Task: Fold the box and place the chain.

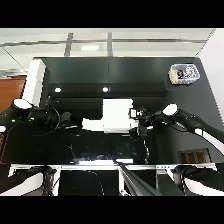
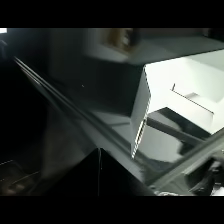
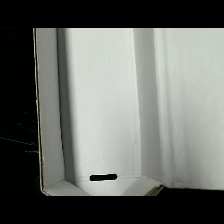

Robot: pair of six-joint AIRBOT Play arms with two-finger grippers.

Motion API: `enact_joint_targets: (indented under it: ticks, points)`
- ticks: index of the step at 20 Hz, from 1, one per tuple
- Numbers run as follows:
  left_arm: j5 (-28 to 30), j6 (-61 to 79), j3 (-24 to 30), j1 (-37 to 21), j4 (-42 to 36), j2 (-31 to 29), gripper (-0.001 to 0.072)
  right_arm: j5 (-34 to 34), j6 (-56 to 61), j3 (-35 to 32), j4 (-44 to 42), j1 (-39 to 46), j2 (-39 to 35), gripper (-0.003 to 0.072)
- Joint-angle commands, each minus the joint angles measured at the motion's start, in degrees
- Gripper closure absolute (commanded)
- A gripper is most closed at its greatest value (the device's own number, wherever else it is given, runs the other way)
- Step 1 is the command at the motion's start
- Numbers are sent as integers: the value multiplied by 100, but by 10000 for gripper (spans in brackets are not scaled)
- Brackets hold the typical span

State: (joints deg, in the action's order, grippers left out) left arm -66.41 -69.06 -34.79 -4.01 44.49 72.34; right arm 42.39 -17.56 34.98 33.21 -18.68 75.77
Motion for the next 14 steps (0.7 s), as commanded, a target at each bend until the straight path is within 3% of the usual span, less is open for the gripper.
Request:
enact_joint_targets:
  ticks: [1,7,11,12,14]
  points:
    - [533,-192,66,426,-369,520,687,2,2,0,0,-4,4,212]
    - [616,369,-485,1655,-1095,1154,686,2,2,0,0,-4,4,212]
    - [391,658,-887,1757,-1091,1198,679,2,0,0,0,-4,4,212]
    - [264,693,-966,1700,-1093,1198,605,2,2,0,0,-4,4,212]
    - [-15,697,-1115,1550,-1093,1198,167,2,2,0,0,-4,4,212]
